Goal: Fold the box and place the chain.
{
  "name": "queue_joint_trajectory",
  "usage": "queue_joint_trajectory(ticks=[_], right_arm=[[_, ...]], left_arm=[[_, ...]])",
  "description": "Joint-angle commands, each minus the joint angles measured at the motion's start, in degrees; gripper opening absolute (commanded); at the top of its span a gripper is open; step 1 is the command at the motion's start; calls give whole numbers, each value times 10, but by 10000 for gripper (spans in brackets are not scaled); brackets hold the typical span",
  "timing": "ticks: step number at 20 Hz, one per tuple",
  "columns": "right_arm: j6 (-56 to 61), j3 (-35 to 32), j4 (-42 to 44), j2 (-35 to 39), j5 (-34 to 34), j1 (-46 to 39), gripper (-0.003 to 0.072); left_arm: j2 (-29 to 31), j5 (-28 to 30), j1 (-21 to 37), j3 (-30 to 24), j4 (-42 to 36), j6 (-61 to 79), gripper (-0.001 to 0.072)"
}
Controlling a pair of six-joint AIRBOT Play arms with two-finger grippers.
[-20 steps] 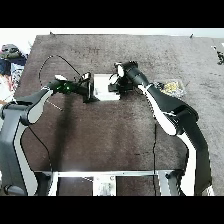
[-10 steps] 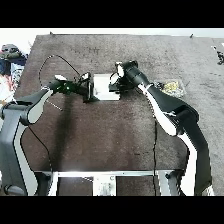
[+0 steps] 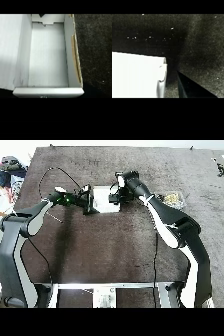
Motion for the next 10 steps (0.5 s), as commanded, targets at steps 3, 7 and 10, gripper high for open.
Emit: queue_joint_trajectory(ticks=[3, 7, 10], right_arm=[[-9, 0, 3, 0, 5, 0, 337], [-8, -10, -8, -2, -1, -1, 161], [-8, -10, -9, -13, 3, -1, 161]], left_arm=[[0, 0, 0, 0, 0, 0, 205], [0, 0, 0, 0, 0, 0, 206], [0, 0, 0, 0, 0, 0, 206]])
